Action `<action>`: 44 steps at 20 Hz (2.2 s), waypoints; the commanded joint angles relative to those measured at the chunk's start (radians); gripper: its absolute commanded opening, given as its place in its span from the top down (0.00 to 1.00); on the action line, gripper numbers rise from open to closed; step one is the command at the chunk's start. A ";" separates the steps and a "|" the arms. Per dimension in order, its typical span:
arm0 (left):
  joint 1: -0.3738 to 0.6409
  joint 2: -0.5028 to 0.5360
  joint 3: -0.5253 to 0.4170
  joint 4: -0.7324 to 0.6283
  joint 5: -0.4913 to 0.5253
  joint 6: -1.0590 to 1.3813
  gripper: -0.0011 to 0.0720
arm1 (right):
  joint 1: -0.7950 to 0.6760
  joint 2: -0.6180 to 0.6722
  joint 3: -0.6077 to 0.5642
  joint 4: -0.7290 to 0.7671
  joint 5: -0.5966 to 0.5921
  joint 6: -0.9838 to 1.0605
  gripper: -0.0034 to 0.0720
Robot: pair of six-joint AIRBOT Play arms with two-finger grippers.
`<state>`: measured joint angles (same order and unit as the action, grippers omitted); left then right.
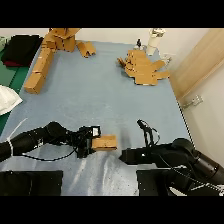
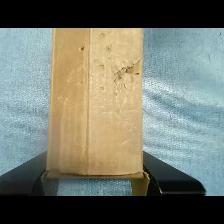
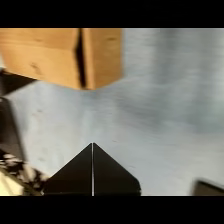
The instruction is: Fold the box.
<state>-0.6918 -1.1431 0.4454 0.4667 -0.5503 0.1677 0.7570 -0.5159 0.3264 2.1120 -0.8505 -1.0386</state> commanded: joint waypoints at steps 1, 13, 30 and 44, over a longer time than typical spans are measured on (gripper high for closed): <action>0.000 0.000 0.000 0.000 0.000 0.000 0.29 | 0.109 -0.016 -0.035 0.134 0.427 0.071 0.95; 0.000 0.000 0.000 0.000 0.000 0.000 0.29 | 0.190 -0.239 -0.035 0.105 0.600 0.081 0.95; 0.000 0.000 0.000 0.000 0.000 0.000 0.29 | 0.191 -0.196 -0.033 0.095 0.554 0.081 0.95; 0.000 0.000 0.000 0.000 0.000 0.000 0.29 | 0.146 -0.167 -0.027 0.055 0.578 0.081 0.95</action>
<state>-0.6918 -1.1431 0.4458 0.4671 -0.5499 0.1680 0.9127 -0.6556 0.2993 2.1822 -0.2886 -0.9577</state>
